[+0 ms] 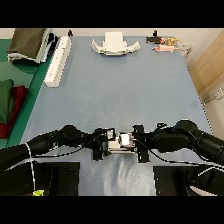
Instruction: Fold the box.
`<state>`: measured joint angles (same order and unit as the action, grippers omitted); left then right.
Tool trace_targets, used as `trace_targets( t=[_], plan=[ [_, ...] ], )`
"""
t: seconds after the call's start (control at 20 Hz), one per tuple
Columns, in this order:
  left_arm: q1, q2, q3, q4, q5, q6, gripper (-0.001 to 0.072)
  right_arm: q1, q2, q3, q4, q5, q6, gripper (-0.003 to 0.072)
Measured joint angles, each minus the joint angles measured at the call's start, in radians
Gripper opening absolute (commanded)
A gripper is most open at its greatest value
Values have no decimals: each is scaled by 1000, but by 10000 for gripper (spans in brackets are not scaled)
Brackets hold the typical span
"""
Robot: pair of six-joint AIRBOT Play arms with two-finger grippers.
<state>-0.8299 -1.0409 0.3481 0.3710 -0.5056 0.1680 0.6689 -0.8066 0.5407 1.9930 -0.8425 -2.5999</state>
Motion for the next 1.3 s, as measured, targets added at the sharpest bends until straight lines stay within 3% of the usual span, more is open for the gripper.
trace_targets(
  t=[0.05, 0.25, 0.3, 0.35, 0.4, 0.65, 1.05, 1.3],
  plan=[
    [0, 0, 0, 0, 0, 0, 511, 0, -1, 0, 0, -1, 1, 361],
    [0, 0, 0, 0, 0, 0, 511, 0, 4, 2, 0, -4, 44, 371],
    [0, 0, 0, -1, -1, 0, 511, -1, 8, 5, 0, -4, 68, 275],
    [0, 0, 0, -1, 0, 0, 511, -1, 13, 8, 1, -4, 95, 113],
    [0, 0, 0, -1, 0, 0, 511, -1, 21, 11, 3, -4, 131, 4],
    [0, 0, 0, -1, 0, -1, 511, -1, 58, -7, 61, 37, 317, 1],
    [0, 0, 0, 0, 1, -1, 511, 39, 275, -303, 250, 432, 550, 2],
    [0, 0, 0, 0, 1, -1, 511, 114, 303, -392, 262, 551, 616, 2]
  ],
)
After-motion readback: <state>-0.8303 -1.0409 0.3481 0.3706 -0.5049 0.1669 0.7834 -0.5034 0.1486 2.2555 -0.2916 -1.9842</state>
